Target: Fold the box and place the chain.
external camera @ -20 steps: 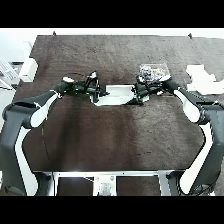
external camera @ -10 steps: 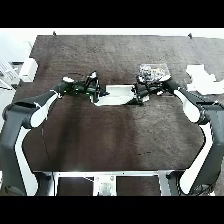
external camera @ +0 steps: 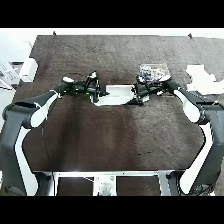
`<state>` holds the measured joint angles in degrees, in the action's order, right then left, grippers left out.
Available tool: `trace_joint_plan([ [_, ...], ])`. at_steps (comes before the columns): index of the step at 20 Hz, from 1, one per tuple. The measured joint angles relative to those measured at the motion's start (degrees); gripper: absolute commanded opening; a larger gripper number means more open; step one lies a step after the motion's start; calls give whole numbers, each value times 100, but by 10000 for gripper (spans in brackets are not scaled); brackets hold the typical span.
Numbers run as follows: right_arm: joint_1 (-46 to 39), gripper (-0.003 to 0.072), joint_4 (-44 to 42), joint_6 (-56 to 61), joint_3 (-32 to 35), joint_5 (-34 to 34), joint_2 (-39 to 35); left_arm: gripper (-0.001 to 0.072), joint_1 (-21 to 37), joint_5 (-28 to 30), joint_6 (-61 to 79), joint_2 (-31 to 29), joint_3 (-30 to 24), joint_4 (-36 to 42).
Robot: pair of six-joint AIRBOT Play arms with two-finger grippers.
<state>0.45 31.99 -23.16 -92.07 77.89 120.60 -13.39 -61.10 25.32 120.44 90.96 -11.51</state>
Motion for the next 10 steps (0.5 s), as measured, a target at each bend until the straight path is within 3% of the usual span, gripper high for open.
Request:
trace_joint_plan([
  [1, 0, 415, 0, 0, 0, -2, 0, 54, 0, 0, -2, 0, 0, 0],
  [2, 0, 416, 0, 2, 0, -2, 0, 250, 0, 0, -7, 0, 0, 0],
  [10, -2, 415, -2, 2, 0, -4, 0, 270, 48, -155, -22, -2, 22, 17],
])
